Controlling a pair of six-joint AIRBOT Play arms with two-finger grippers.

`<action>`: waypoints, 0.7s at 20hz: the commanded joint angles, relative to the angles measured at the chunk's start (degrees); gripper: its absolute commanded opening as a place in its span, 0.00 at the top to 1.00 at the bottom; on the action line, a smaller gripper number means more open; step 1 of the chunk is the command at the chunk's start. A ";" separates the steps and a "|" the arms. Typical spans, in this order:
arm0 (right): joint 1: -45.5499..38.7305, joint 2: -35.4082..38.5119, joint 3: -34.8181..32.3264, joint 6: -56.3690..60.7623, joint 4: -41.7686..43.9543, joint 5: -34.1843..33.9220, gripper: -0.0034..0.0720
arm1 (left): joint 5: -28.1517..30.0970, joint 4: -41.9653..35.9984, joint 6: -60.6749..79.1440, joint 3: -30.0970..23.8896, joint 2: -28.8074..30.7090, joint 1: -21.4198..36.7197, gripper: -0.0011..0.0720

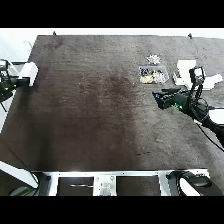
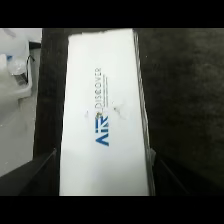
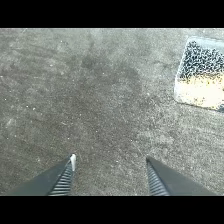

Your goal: Fold the box and place the chain.

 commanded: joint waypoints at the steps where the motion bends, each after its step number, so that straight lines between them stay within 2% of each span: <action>1: -0.02 0.13 0.04 -0.02 -0.02 0.02 0.19 | -3.85 3.30 -4.15 0.09 4.57 0.07 0.00; 3: -0.02 0.87 0.04 -0.02 -0.02 0.00 0.19 | -6.73 7.21 -7.23 0.09 8.83 0.07 0.02; 4: -0.04 1.75 0.04 -0.02 -0.07 -0.07 0.33 | -8.57 9.33 -10.16 0.09 11.34 0.07 0.05; 5: -0.04 2.82 0.04 -0.04 -0.52 -0.17 0.59 | -10.88 10.69 -12.44 0.09 13.94 0.07 0.50; 6: -0.09 4.26 0.04 -0.04 -1.16 -0.33 0.81 | -15.45 11.43 -12.87 0.09 16.87 0.07 0.97; 7: -0.22 5.73 0.04 -0.04 -1.64 -0.59 0.94 | -19.21 11.06 -12.92 0.09 19.50 -0.13 0.96; 9: -1.36 9.07 0.02 0.00 -1.75 -2.23 0.94 | -24.02 10.34 -13.27 -0.61 24.57 -0.37 0.97; 10: -2.36 10.71 0.02 0.00 -1.75 -3.13 0.94 | -24.39 8.61 -13.11 -2.29 27.54 -0.37 0.97; 11: -3.63 12.07 0.02 -0.02 -1.75 -3.52 0.94 | -24.11 6.86 -12.07 -5.05 31.08 -0.37 0.97; 13: -6.29 14.40 -0.04 0.00 -1.77 -3.58 0.95 | -23.32 1.79 -6.67 -14.14 40.44 -0.61 0.97; 14: -7.41 15.43 -0.04 -0.02 -2.43 -3.61 0.95 | -19.52 0.68 -4.94 -19.30 45.29 -1.66 0.97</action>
